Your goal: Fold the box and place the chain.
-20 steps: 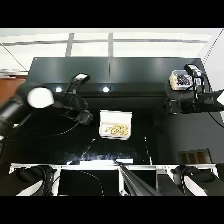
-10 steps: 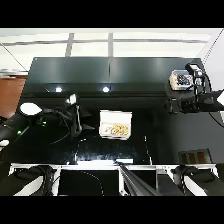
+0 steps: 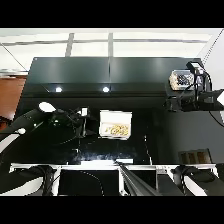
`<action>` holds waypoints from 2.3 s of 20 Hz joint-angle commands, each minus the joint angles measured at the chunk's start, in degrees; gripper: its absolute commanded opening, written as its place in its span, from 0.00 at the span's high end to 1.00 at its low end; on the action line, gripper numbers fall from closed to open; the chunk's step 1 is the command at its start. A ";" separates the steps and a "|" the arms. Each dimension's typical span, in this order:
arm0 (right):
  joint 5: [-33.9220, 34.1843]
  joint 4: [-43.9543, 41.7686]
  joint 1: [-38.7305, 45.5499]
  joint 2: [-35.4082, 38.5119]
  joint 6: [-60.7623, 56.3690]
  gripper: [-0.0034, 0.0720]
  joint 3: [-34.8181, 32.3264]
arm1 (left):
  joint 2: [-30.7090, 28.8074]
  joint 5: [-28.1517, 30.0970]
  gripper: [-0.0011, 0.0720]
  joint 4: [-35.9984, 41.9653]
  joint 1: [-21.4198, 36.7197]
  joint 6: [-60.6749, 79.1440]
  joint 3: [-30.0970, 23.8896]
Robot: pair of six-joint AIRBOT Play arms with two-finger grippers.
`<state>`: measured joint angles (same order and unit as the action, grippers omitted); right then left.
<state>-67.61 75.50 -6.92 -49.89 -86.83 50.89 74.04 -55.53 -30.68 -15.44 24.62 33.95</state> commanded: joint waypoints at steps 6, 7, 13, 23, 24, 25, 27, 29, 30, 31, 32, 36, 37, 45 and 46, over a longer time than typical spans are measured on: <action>0.44 -0.02 0.00 0.00 -0.15 0.41 0.02 | 1.44 2.08 0.03 -1.14 -4.76 -2.03 1.20; 0.48 -0.02 0.00 0.00 -0.17 0.41 -0.02 | 1.44 2.78 0.03 0.42 -5.35 -2.05 1.20; 0.07 -0.09 0.00 -0.02 -0.17 0.41 -0.09 | 1.46 6.56 0.03 -0.15 -7.48 -4.09 1.20; -0.11 -0.09 0.00 -0.02 -0.17 0.41 -0.09 | 1.55 7.28 0.03 0.11 -7.72 -4.94 1.31; -0.11 -0.09 0.00 -0.02 -0.17 0.41 -0.09 | 1.55 7.34 0.03 -0.15 -7.93 -4.92 1.31; -0.11 -0.09 0.00 -0.02 -0.17 0.41 -0.09 | 1.55 7.30 0.03 -0.15 -8.44 -4.94 1.33; -0.20 -0.09 0.00 -0.02 -0.17 0.41 -0.09 | 1.55 7.30 0.03 -0.26 -9.29 -4.92 1.33; -0.35 -0.09 0.00 -0.02 -0.17 0.41 -0.09 | 1.55 7.21 0.03 -0.39 -9.53 -4.92 1.33; -0.33 -0.09 0.00 -0.02 -0.17 0.41 -0.09 | 1.55 7.17 0.03 -0.39 -9.53 -4.90 1.33; -0.33 -0.07 0.00 -0.02 -0.17 0.41 -0.09 | 1.55 7.19 0.03 -0.39 -9.53 -4.90 1.33; -0.33 -0.07 0.00 -0.02 -0.17 0.41 -0.09 | 1.55 7.15 0.03 -0.42 -9.57 -4.90 1.33; -0.31 -0.07 0.00 -0.04 -0.17 0.41 -0.09 | 1.55 7.39 0.04 -0.22 -11.91 -5.25 1.31; -0.31 -0.04 0.00 -0.04 -0.15 0.41 -0.09 | 1.55 8.35 0.04 -0.31 -12.63 -5.86 1.31; -0.28 -0.02 0.00 -0.09 -0.15 0.41 -0.22 | 1.55 11.15 0.04 -0.15 -13.55 -8.04 1.31; -0.28 -0.02 0.00 -0.11 -0.15 0.41 -0.22 | 1.55 10.95 0.04 -0.17 -13.55 -7.96 1.31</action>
<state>-67.92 75.48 -6.92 -49.95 -86.98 50.72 75.57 -44.84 -30.85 -28.82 16.93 35.22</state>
